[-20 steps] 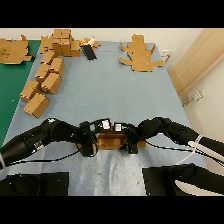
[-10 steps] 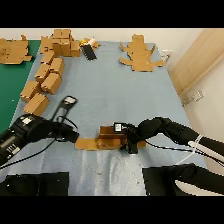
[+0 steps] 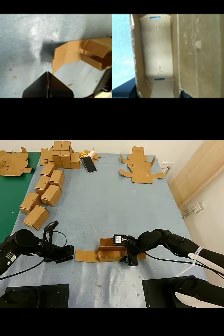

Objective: Fold the box.

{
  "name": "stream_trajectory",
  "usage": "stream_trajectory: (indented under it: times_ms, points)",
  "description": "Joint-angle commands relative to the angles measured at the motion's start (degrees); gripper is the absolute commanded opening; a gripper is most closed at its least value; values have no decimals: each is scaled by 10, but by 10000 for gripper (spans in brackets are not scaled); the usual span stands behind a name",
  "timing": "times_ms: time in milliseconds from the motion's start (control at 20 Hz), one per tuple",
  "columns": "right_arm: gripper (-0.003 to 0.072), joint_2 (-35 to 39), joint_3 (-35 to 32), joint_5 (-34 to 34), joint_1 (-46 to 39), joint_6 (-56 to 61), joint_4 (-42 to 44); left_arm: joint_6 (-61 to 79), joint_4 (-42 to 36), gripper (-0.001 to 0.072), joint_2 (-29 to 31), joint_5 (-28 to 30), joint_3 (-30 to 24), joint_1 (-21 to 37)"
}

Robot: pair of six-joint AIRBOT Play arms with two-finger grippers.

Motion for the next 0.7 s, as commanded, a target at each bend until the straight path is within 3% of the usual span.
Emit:
stream_trajectory:
  times_ms: [0,300,650]
  points:
    - [437,0,1,0,0,0,0,28,-75,13,-19,27,-15,12]
    - [437,0,1,-9,0,0,0,26,-85,13,-21,45,-20,12]
    - [437,0,1,-9,0,0,0,49,-145,13,-21,72,-68,-5]
